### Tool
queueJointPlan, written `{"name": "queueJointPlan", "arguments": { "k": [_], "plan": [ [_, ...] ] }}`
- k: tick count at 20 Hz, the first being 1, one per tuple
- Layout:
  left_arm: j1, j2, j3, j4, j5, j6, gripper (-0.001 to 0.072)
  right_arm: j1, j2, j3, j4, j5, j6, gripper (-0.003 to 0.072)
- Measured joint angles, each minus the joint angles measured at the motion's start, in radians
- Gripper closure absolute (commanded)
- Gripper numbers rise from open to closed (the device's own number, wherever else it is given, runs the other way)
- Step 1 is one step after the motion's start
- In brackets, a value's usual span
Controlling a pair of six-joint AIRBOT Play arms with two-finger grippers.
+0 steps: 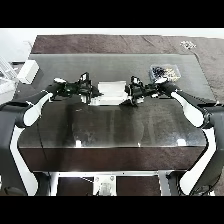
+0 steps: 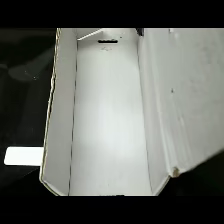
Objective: Fold the box and place the chain.
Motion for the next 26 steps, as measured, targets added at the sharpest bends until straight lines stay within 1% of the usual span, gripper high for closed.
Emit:
{"name": "queueJointPlan", "arguments": {
  "k": [19,26],
  "plan": [
    [0.0,0.0,0.0,0.0,0.0,0.0,0.0688,-0.011,-0.001,0.005,-0.012,0.024,-0.017,0.0041],
    [0.0,0.0,0.0,0.0,0.001,0.0,0.0688,-0.003,-0.002,0.03,-0.031,0.026,-0.026,0.0042]
  ]
}}
